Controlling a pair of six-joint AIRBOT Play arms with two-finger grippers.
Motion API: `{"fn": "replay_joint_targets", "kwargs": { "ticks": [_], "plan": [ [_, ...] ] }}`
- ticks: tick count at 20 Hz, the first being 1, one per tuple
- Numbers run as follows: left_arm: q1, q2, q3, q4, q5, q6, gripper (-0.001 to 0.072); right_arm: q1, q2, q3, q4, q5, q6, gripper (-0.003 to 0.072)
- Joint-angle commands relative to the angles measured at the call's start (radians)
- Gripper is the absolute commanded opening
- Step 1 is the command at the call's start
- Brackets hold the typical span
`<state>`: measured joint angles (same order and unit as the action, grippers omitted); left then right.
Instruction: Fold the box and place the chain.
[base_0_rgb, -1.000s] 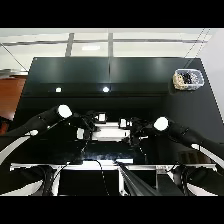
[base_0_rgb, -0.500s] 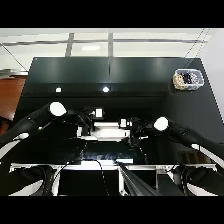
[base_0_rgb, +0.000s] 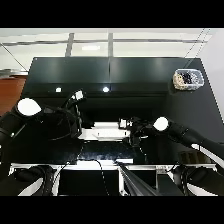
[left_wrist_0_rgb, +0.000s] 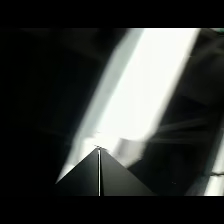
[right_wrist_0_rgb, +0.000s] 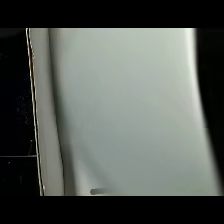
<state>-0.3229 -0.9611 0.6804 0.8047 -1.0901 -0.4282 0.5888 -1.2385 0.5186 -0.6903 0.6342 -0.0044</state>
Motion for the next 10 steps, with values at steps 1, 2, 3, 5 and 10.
{"fn": "replay_joint_targets", "kwargs": {
  "ticks": [1,2,3,5,10],
  "plan": [
    [0.008,0.024,-0.009,-0.002,-0.203,-0.197,0.0029,-0.001,0.0,0.0,-0.002,-0.002,0.0,0.0307],
    [0.004,0.024,-0.016,0.0,-0.206,-0.229,0.0029,-0.001,0.0,0.0,-0.002,-0.002,0.0,0.0307],
    [0.002,0.024,-0.027,0.002,-0.204,-0.238,0.0028,-0.001,0.0,0.0,-0.002,-0.002,0.0,0.0307],
    [0.0,0.024,-0.063,-0.055,-0.144,-0.251,0.0028,-0.001,0.0,0.0,-0.002,-0.002,0.0,0.0307],
    [-0.085,0.017,-0.17,-0.408,0.28,-0.105,0.003,-0.001,0.0,0.0,0.001,-0.002,0.0,0.0307]
  ]
}}
